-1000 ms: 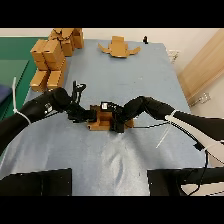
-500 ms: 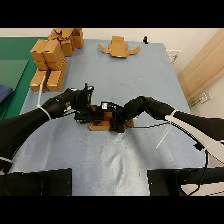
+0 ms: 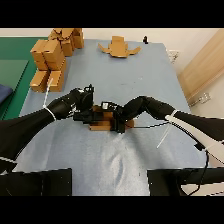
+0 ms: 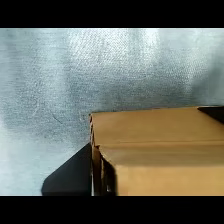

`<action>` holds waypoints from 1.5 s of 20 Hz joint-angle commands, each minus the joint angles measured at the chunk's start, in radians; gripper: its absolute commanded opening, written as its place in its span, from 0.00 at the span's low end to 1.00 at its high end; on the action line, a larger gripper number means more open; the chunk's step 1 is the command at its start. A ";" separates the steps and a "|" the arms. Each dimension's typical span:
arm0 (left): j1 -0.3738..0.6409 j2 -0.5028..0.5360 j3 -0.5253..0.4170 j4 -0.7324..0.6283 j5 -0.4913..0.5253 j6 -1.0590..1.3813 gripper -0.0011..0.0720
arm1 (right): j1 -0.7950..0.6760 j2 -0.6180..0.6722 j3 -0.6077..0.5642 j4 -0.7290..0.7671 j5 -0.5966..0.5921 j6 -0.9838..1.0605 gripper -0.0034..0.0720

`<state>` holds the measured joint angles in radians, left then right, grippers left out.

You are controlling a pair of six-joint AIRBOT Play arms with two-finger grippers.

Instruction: Fold the box.

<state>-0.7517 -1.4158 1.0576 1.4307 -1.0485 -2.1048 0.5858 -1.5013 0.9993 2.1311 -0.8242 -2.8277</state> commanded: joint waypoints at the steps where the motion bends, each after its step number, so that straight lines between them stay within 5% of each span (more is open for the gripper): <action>1: -0.003 -0.001 0.004 -0.048 0.048 0.014 0.56 | 0.001 -0.001 0.000 0.004 0.004 0.000 0.05; 2: -0.003 -0.001 0.004 -0.047 0.049 0.012 0.79 | 0.001 -0.001 0.000 0.004 0.004 0.000 0.05; 10: -0.003 -0.046 0.004 0.033 0.002 -0.040 0.78 | 0.001 -0.001 0.000 0.004 0.004 0.000 0.06; 12: -0.003 -0.050 0.004 0.037 0.001 -0.043 0.56 | 0.001 -0.001 0.000 0.004 0.003 0.000 0.06; 13: -0.003 -0.050 0.005 0.040 0.004 -0.043 0.56 | 0.001 -0.001 0.000 0.004 0.004 0.000 0.06; 15: -0.003 -0.050 0.011 0.043 0.019 -0.034 0.12 | 0.001 -0.001 0.000 0.004 0.003 0.000 0.06; 16: -0.003 -0.050 0.013 0.032 0.026 -0.011 0.03 | 0.001 -0.001 0.000 0.004 0.004 0.000 0.05; 22: -0.003 -0.049 0.020 -0.002 0.026 0.036 0.04 | 0.001 -0.001 0.000 0.004 0.004 0.000 0.05; 23: -0.003 -0.046 0.024 -0.002 0.026 0.053 0.25 | 0.000 -0.001 0.000 0.004 0.003 0.000 0.06; 24: -0.003 -0.040 0.027 -0.002 0.025 0.067 0.70 | 0.000 -0.001 0.000 0.003 0.003 0.000 0.05; 25: 0.000 -0.029 0.028 0.003 0.024 0.076 0.77 | 0.000 -0.001 0.000 0.003 0.003 0.000 0.05; 30: 0.004 0.056 0.021 0.014 0.011 0.188 0.78 | 0.000 -0.001 0.000 -0.003 0.003 0.001 0.06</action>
<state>-0.7525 -1.3994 1.0817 1.4342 -1.0229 -1.9823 0.5861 -1.5021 0.9997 2.1323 -0.8196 -2.8292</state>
